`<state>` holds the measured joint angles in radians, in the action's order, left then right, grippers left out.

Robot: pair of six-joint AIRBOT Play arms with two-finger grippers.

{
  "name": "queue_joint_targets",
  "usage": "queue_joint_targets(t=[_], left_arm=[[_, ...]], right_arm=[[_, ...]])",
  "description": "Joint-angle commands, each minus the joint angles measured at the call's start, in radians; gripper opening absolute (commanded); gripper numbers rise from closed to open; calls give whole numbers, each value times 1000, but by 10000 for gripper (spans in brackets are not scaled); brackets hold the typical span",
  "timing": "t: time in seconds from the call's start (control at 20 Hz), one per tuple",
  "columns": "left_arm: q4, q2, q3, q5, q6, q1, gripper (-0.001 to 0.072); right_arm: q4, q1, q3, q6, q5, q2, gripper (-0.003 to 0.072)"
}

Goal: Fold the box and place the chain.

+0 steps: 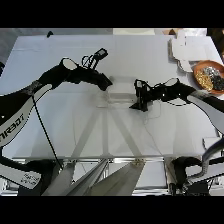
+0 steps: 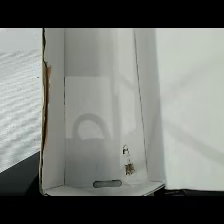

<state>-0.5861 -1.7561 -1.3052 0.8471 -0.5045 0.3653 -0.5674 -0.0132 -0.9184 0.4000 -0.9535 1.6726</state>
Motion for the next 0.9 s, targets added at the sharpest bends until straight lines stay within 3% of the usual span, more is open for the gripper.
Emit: queue_joint_targets(t=[0.0,0.25,0.45,0.7,0.85], left_arm=[[18,-37,0,-43,-66,-5,12],[1,4,-1,55,-61,-11,12],[-35,100,-1,231,-61,-65,12],[-208,251,-1,360,-17,-98,13],[-325,267,-1,386,37,-77,30]], right_arm=[[-1,0,0,1,0,-1,398],[-1,0,0,1,0,-1,398],[-1,0,0,1,0,-1,398],[-1,0,0,1,0,-1,398],[-1,0,0,1,0,-1,398]])
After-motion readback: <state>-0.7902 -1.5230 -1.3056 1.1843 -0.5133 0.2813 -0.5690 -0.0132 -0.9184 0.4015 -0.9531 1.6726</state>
